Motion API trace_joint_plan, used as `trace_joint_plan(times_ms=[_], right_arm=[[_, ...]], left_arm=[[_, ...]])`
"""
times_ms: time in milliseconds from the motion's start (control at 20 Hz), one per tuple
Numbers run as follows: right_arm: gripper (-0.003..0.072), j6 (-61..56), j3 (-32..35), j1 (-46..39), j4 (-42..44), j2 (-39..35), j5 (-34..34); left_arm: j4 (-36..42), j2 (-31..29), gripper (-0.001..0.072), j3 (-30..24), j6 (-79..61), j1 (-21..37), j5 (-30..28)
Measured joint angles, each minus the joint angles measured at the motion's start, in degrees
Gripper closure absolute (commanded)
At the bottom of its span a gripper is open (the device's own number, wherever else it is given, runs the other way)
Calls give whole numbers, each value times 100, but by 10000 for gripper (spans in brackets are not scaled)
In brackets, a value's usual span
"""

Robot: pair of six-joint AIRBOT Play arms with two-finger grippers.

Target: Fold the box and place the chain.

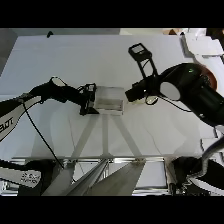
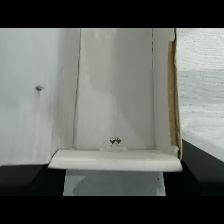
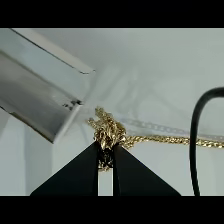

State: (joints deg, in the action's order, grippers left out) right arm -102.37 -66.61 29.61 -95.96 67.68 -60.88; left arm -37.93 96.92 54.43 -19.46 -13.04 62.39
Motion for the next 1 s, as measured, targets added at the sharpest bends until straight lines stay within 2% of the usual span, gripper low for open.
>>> trace_joint_plan(times_ms=[300, 700, 1000], right_arm=[[675, -101, 0, 531, 94, 535, 643], [675, -116, 0, 1123, 317, 929, 2330], [676, -122, 0, 1174, 188, 1390, 2468]], left_arm=[[-2, 0, 434, 0, 0, 0, 0], [0, 0, 434, 0, 0, 0, 2], [0, 0, 434, 0, 0, 0, 2]])
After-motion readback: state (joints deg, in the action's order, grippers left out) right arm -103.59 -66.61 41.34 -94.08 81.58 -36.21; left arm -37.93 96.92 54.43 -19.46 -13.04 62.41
